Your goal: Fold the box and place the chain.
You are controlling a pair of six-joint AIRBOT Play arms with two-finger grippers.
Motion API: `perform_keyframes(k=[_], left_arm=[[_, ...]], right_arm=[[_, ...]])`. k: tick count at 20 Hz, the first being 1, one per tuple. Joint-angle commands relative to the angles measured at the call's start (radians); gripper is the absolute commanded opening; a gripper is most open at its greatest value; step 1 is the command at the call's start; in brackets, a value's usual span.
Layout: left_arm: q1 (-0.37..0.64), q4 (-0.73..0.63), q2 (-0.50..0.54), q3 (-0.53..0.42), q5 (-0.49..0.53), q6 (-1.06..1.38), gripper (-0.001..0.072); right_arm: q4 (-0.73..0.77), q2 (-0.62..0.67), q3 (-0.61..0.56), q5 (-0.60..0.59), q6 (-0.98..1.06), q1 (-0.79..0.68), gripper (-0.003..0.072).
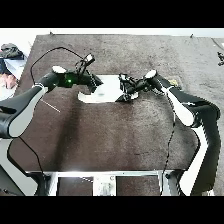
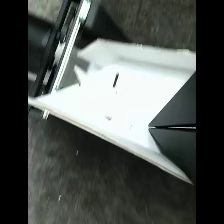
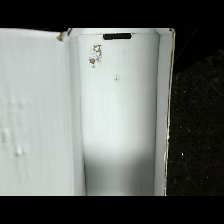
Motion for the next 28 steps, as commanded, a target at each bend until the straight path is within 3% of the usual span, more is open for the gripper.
perform_keyframes(k=[1,10,19,23,27,28], left_arm=[[0.019,0.003,-0.014,0.022,0.054,-0.024,0.0009],[0.011,0.018,-0.101,0.021,0.032,-0.024,0.0010],[0.023,0.034,-0.071,0.037,0.068,-0.013,0.0010],[0.068,0.041,0.006,0.061,-0.008,-0.006,0.0011],[0.105,0.120,0.076,0.069,-0.146,-0.006,0.0013],[0.108,0.185,0.084,0.069,-0.189,0.010,0.0091]], right_arm=[[0.000,-0.001,0.000,0.000,-0.001,0.000,0.0435],[0.000,-0.001,0.000,0.000,-0.001,0.000,0.0435],[0.000,-0.001,0.000,0.000,-0.001,0.000,0.0435],[0.000,-0.001,0.000,0.000,-0.001,0.000,0.0435],[0.000,-0.001,0.000,0.000,-0.001,0.000,0.0435],[0.000,-0.001,0.000,0.000,-0.001,0.000,0.0435]])
